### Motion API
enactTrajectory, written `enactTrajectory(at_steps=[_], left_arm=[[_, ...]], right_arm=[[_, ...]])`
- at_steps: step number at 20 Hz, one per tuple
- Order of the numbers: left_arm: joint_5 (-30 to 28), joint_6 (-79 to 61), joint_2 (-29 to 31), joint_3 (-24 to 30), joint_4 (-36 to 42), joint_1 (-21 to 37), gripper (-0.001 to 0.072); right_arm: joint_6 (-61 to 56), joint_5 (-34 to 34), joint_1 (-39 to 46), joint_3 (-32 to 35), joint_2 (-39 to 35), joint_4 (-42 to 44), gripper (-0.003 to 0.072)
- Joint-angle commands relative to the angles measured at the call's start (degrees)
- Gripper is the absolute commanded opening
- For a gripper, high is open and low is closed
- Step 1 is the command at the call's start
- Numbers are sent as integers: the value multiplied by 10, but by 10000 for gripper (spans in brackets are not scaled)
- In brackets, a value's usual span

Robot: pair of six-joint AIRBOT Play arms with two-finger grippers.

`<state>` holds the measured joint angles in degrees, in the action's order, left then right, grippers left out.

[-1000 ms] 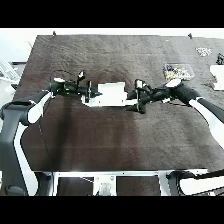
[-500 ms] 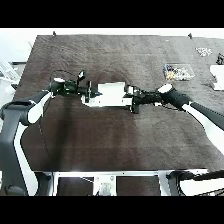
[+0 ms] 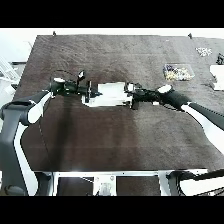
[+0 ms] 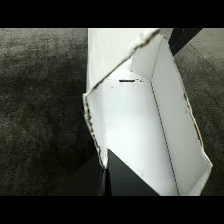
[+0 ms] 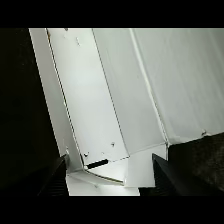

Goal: Fold the box and place the chain.

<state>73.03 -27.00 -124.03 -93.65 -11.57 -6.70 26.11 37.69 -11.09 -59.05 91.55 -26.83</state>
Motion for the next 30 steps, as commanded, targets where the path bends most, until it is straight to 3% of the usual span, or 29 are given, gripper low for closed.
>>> enactTrajectory(at_steps=[1, 9, 20, 24, 30], left_arm=[[0, 0, 0, 0, 0, 0, 21], [0, 0, 0, 0, 0, 0, 21], [5, 0, 0, 0, 0, 0, 21], [5, 0, 0, 0, 0, 0, 21], [5, 0, 0, 0, 0, 0, 21]], right_arm=[[27, -6, 9, -1, 3, 45, 628], [31, 60, 28, -28, 11, 53, 637], [19, 231, 68, -148, 129, 38, 637], [-2, 268, 68, -168, 146, -15, 637], [-1, 293, 66, -181, 160, -26, 637]])
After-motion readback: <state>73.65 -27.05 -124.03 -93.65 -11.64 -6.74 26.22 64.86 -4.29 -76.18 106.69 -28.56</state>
